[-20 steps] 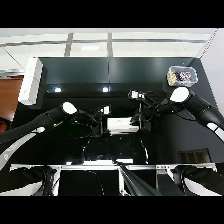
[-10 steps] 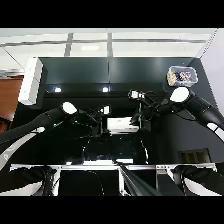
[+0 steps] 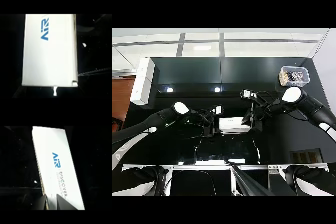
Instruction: Fold the box and place the chain.
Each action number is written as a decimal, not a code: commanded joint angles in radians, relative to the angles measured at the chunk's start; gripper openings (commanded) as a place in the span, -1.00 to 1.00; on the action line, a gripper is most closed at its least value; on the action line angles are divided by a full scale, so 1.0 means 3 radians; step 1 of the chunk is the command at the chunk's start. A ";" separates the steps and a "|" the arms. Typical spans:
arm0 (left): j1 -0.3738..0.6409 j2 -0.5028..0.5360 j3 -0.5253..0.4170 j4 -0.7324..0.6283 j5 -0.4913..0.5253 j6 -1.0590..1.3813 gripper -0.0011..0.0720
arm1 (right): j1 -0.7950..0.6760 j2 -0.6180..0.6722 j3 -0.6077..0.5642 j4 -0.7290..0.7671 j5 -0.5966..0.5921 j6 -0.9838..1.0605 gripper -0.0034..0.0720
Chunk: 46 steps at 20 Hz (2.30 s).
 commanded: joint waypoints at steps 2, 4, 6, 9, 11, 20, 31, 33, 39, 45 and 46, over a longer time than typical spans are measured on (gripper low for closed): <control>-0.0001 -0.0001 0.0001 -0.0001 -0.0003 0.0008 0.14 | 0.0001 0.0001 -0.0001 -0.0058 -0.0033 0.0011 -0.59; -0.0001 -0.0001 0.0001 0.0000 -0.0003 0.0008 0.14 | 0.0001 0.0000 -0.0003 -0.0062 -0.0033 0.0011 -0.59; -0.0001 -0.0001 0.0001 0.0000 -0.0003 0.0008 0.14 | 0.0001 -0.0001 -0.0003 -0.0064 -0.0032 0.0011 -0.59; -0.0001 -0.0001 0.0001 0.0000 -0.0003 0.0008 0.14 | 0.0001 -0.0001 -0.0003 -0.0062 -0.0031 0.0013 -0.59; -0.0001 -0.0001 0.0001 -0.0001 -0.0003 0.0008 0.14 | 0.0001 -0.0001 -0.0003 -0.0061 -0.0025 0.0023 -0.60; -0.0001 -0.0001 0.0001 0.0000 -0.0003 0.0008 0.14 | 0.0146 -0.0001 -0.0001 0.0011 -0.0189 0.0108 -0.59; -0.0001 -0.0001 0.0001 0.0000 -0.0003 0.0008 0.14 | 0.0144 -0.0001 -0.0001 -0.0126 -0.0158 0.0158 -0.86; -0.0001 -0.0001 0.0001 0.0000 -0.0003 0.0008 0.14 | 0.0144 -0.0001 -0.0001 -0.0126 -0.0155 0.0159 -0.83; -0.0001 -0.0001 0.0001 -0.0001 -0.0003 0.0008 0.14 | 0.0145 -0.0001 -0.0003 -0.0155 -0.0148 0.0160 -0.48; -0.0001 -0.0001 0.0001 -0.0001 -0.0003 0.0008 0.14 | 0.0146 -0.0006 -0.0020 -0.0289 -0.0089 0.0228 -0.48; -0.0001 -0.0001 0.0001 -0.0001 -0.0003 0.0008 0.14 | 0.0146 -0.0006 -0.0042 -0.0287 -0.0093 0.0256 -0.43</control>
